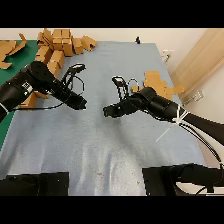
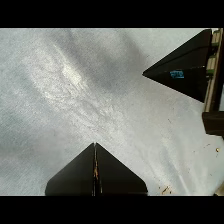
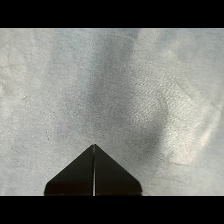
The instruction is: Fold the box.
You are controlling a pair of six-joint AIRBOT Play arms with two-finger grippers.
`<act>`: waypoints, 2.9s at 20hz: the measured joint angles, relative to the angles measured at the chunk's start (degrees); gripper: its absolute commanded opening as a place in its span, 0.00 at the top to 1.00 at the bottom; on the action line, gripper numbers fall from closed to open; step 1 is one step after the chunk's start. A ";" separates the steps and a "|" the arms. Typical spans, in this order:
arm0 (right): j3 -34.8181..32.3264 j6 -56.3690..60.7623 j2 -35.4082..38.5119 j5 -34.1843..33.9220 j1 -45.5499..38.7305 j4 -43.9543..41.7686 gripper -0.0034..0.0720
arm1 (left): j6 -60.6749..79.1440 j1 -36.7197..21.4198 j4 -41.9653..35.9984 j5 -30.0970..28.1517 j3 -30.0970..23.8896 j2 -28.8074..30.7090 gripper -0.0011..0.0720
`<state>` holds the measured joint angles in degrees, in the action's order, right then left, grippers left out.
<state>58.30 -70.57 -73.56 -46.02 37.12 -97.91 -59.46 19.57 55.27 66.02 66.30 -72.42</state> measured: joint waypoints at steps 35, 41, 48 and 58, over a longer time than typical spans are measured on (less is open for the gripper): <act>7.63 2.16 -1.53 -4.76 -28.02 21.00 0.41 | -4.63 0.00 -8.83 -18.47 0.00 -0.44 0.45; 21.31 -17.27 -11.26 -7.08 -62.84 -1.66 0.35 | -8.24 0.00 -8.98 -19.93 0.00 -0.44 0.24; 35.04 -34.64 -27.15 -9.77 -76.13 -21.73 0.35 | -11.17 0.00 -9.01 -21.38 0.00 -0.44 0.24; 40.61 -40.96 -36.85 -16.70 -74.23 -26.62 0.44 | -12.55 0.00 -9.01 -22.47 0.00 -1.18 0.24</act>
<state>98.91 -111.53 -110.41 -62.72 -37.10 -124.53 -72.01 19.57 46.26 43.55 66.30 -73.60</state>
